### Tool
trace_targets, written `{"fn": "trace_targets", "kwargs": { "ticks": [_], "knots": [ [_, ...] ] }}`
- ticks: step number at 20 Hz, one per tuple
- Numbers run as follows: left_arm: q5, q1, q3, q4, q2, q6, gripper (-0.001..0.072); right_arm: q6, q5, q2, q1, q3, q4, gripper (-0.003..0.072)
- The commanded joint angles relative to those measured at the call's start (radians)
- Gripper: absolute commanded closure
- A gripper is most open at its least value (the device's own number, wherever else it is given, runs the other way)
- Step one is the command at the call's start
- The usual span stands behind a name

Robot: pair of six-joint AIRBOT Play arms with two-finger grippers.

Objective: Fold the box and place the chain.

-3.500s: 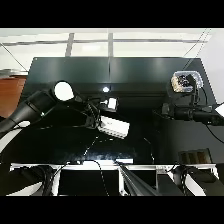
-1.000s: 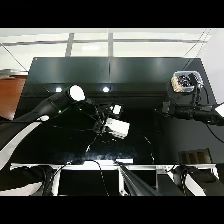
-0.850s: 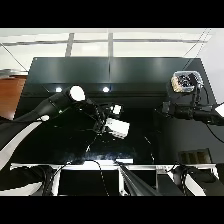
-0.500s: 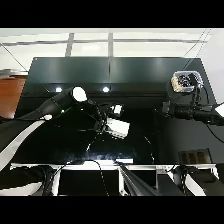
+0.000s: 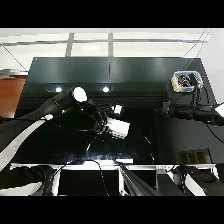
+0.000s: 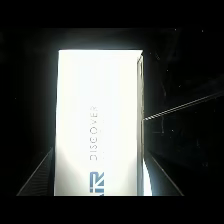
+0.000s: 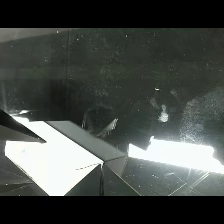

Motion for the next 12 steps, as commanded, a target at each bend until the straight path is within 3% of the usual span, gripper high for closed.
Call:
{"fn": "trace_targets", "kwargs": {
  "ticks": [1,6,12],
  "knots": [
    [0.0,-0.003,0.0,0.002,-0.013,-0.029,0.0002,0.0,0.0,0.0,0.0,0.001,-0.001,0.0666],
    [0.053,-0.048,0.0,0.02,-0.034,-0.053,0.0002,0.0,-0.004,0.0,0.0,0.001,-0.001,0.0666],
    [0.048,-0.043,-0.001,0.025,-0.037,-0.079,0.0003,0.0,-0.004,0.0,0.0,0.001,-0.001,0.0666]
  ]
}}
